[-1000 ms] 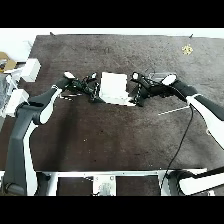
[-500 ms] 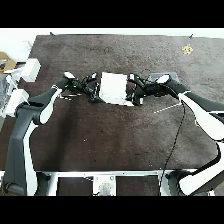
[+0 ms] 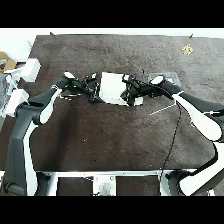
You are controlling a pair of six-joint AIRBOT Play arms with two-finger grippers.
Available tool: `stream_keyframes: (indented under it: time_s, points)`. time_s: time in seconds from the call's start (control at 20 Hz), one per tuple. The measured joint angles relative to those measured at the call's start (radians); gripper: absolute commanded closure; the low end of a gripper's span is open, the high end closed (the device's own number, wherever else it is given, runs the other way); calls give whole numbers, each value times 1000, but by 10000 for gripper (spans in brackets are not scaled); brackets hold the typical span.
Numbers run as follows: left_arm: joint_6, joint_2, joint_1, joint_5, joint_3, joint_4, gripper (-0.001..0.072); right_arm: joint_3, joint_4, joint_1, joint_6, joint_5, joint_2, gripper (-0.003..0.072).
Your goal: Fold the box and place the chain.
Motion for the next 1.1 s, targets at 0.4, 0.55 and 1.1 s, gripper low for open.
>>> stream_keyframes:
  time_s: [0.4, 0.55, 1.1]
  points:
    - [0, 0, 0, 0, 0, 0, 302, 0, 24, 12, -23, -32, -21, 80]
    - [0, 0, 0, 0, 0, 0, 302, 0, 23, 12, -27, -34, -22, 122]
    - [-1, 0, 0, 0, 0, -1, 302, 0, -322, 3, 444, -31, 108, 680]
